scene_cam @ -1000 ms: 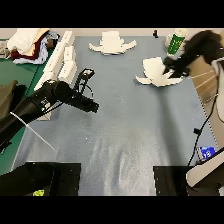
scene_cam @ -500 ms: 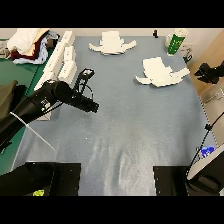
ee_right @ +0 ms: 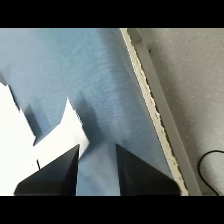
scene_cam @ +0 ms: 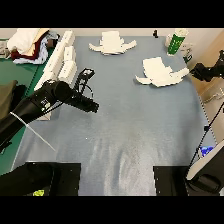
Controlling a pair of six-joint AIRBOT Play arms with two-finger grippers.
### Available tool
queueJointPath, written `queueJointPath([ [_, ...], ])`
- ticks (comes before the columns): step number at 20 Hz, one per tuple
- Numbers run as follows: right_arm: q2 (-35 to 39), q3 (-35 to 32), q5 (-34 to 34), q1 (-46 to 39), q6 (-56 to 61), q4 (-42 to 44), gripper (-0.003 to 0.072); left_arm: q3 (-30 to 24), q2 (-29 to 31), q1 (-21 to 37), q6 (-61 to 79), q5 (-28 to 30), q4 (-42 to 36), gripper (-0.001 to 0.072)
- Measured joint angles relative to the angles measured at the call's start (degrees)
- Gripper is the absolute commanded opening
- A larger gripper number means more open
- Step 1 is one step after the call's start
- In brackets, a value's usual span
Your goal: Fold the box.
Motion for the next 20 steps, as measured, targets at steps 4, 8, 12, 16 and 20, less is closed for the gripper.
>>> queueJointPath([
  [4,-0.09,0.44,0.85,0.85,-2.64,0.96,0.0337,0.0,0.0,0.0,0.0,0.0,0.0,0.0013],
  [8,-0.42,0.55,2.71,2.25,-5.46,1.57,0.0277,0.0,0.0,0.0,0.0,-0.02,0.0,0.0013],
  [12,-1.11,0.55,4.04,2.54,-5.92,1.51,0.0277,0.0,0.0,0.0,-0.02,-0.02,-0.02,0.0013],
  [16,-0.9,0.57,0.44,2.82,-7.26,2.54,0.0146,0.0,0.0,0.0,0.0,-0.02,0.0,0.0013],
  [20,1.81,0.59,-5.57,3.41,-12.74,4.52,0.0,0.0,0.0,0.0,0.0,0.0,0.0,0.0014],
])
